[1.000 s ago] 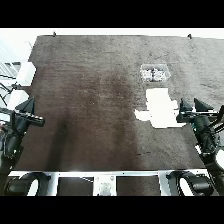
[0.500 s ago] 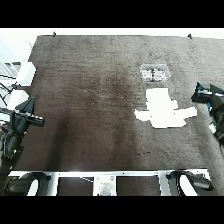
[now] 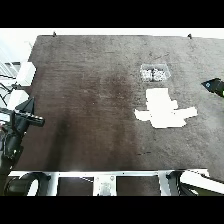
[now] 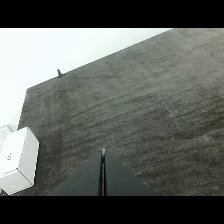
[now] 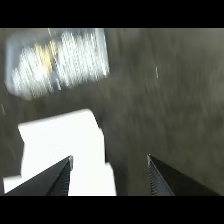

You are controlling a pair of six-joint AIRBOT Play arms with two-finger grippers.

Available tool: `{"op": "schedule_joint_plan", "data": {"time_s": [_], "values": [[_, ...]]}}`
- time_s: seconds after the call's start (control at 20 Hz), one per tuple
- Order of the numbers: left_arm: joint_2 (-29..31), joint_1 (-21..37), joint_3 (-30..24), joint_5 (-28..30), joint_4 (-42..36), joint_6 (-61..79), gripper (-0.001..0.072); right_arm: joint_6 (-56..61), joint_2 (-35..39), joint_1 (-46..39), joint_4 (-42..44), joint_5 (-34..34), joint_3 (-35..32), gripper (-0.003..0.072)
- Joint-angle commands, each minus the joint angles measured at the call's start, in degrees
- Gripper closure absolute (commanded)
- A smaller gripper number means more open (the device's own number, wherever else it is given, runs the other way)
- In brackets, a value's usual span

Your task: Fold the box and place the chain.

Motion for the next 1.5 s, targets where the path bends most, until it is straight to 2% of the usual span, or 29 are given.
{"op": "schedule_joint_plan", "data": {"time_s": [0.0, 0.2, 0.95, 1.15, 1.45], "values": [[0.0, 0.0, 0.0, 0.0, 0.0, 0.0, 0.0691, 4.6, -10.7, -1.6, -12.1, 16.3, 12.4, 0.0112], [0.0, 0.0, 0.0, 0.0, 0.0, 0.0, 0.0690, 3.4, -18.8, -1.5, -18.4, 25.9, 17.6, 0.0112], [0.0, 0.0, 0.0, 0.0, 0.0, 0.0, 0.0690, -1.3, -28.9, -1.4, -15.6, 28.6, 17.7, 0.0130], [0.0, 0.0, 0.0, 0.0, 0.0, 0.0, 0.0691, -2.4, -30.3, -1.4, -14.6, 31.2, 18.0, 0.0129], [0.0, 0.0, 0.0, 0.0, 0.0, 0.0, 0.0690, -3.6, -29.1, -3.9, -13.6, 33.7, 27.7, 0.0129]]}}
